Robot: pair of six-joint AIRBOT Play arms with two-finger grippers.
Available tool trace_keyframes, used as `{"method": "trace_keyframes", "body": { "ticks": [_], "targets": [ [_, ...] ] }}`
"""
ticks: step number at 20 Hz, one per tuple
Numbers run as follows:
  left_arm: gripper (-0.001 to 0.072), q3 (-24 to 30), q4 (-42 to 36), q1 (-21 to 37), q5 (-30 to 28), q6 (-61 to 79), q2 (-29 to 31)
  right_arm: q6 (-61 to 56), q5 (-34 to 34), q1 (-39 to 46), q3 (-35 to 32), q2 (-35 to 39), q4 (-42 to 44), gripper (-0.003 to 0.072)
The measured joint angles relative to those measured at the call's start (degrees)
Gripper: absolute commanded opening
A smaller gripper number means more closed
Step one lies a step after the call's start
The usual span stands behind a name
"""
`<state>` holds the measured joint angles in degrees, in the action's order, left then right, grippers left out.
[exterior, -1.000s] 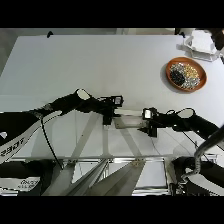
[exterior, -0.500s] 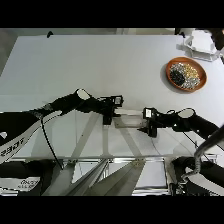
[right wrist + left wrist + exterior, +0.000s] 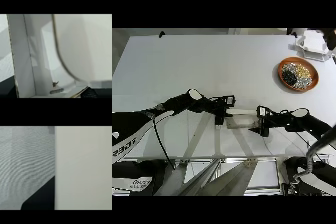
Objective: Fold the box and place the chain.
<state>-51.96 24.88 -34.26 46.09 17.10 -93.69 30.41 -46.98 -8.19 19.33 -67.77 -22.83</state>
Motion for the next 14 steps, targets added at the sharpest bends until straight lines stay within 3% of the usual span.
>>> {"method": "trace_keyframes", "body": {
  "ticks": [4,9,14],
  "targets": [
    [0.0013,0.0,0.0,0.0,0.02,0.02,0.0,2.12,-0.07,0.02,0.02,-0.2,0.2,0.0497],
    [0.0012,0.0,0.02,0.0,0.0,-0.02,0.0,2.91,0.48,0.0,0.02,-0.37,0.17,0.0394],
    [0.0012,0.0,0.02,0.0,0.0,-0.02,0.0,3.06,1.01,0.0,0.02,-0.42,0.02,0.0383]
  ]
}}
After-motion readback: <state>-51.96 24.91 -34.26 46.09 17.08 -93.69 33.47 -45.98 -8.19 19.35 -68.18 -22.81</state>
